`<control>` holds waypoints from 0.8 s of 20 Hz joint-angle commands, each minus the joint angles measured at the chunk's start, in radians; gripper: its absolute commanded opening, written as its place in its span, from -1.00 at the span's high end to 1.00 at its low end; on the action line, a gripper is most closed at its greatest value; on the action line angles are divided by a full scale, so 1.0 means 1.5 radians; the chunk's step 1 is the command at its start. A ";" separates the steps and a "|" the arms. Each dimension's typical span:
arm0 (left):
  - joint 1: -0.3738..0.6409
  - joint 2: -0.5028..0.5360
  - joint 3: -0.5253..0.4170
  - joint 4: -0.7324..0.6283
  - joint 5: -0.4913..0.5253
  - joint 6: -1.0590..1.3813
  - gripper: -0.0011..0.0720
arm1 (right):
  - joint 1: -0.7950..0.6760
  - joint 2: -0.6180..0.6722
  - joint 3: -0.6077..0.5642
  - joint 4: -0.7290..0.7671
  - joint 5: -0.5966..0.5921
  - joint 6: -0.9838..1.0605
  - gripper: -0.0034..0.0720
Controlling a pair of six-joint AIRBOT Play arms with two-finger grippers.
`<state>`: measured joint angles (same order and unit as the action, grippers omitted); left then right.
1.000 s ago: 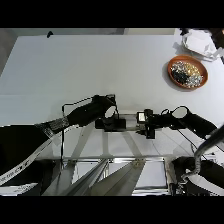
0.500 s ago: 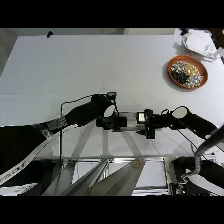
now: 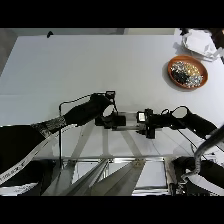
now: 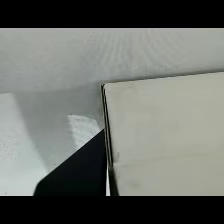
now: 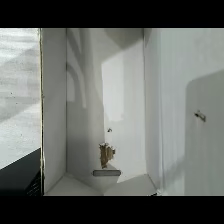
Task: Fold the box and place the chain.
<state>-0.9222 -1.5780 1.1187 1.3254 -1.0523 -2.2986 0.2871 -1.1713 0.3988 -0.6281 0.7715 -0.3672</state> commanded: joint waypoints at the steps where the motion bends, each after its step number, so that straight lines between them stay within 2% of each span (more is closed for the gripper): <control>1: -0.001 0.003 0.001 -0.007 0.001 0.023 0.45 | 0.001 -0.001 0.000 0.000 0.001 0.000 -0.15; 3: 0.002 0.017 0.001 -0.006 0.000 0.058 0.10 | 0.000 0.000 0.000 0.000 0.001 0.000 -0.15; 5: 0.011 0.037 0.001 -0.007 -0.016 0.128 -0.11 | 0.001 -0.001 0.000 0.000 0.001 0.000 -0.15; 10: 0.050 0.105 0.000 -0.005 -0.068 0.252 -0.11 | 0.000 -0.001 0.000 0.000 0.001 0.000 -0.15; 14: 0.093 0.195 -0.001 -0.005 -0.114 0.386 -0.11 | 0.001 0.000 0.000 0.000 0.001 0.000 -0.15; 15: 0.104 0.222 -0.007 -0.005 -0.122 0.487 -0.18 | 0.001 -0.001 0.000 0.000 0.001 0.000 -0.15; 16: 0.113 0.248 -0.019 -0.005 -0.127 0.609 -0.45 | 0.001 -0.001 0.000 0.000 0.001 0.000 -0.15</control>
<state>-0.7921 -1.2987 1.1084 1.3178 -1.1965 -1.7367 0.2874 -1.1717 0.3988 -0.6285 0.7723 -0.3683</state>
